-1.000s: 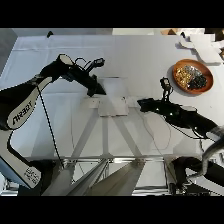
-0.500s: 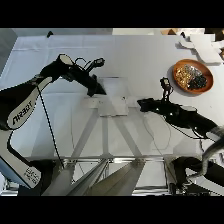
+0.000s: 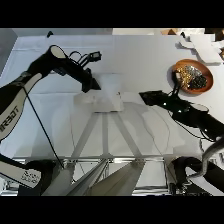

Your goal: Fold the box and place the chain.

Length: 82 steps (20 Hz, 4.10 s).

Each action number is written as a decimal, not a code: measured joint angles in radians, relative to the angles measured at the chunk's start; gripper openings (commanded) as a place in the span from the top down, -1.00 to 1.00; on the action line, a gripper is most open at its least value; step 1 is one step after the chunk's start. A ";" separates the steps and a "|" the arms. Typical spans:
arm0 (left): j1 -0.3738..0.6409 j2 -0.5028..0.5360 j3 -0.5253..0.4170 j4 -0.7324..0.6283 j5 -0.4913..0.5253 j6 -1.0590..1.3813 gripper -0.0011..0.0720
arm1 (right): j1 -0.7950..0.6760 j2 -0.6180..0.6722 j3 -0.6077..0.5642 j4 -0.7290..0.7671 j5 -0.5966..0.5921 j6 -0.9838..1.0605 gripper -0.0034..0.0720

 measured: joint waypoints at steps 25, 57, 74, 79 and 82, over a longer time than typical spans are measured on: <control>-0.113 0.098 -0.451 -0.284 0.333 0.441 0.97 | -0.378 0.257 0.000 -0.506 0.050 0.328 -0.30; -0.114 0.042 -0.451 -0.273 0.349 0.512 0.94 | -0.269 0.263 0.026 -0.463 0.562 -0.069 -0.69; -0.114 0.042 -0.451 -0.272 0.349 0.512 0.94 | 0.101 0.033 -0.012 -0.602 0.386 -0.580 -0.95; -0.114 0.042 -0.451 -0.272 0.349 0.512 0.94 | 0.111 -0.084 -0.016 -0.473 0.278 -0.703 -0.96; -0.114 0.042 -0.451 -0.272 0.349 0.512 0.94 | 0.115 -0.107 -0.016 -0.441 0.199 -0.736 -0.96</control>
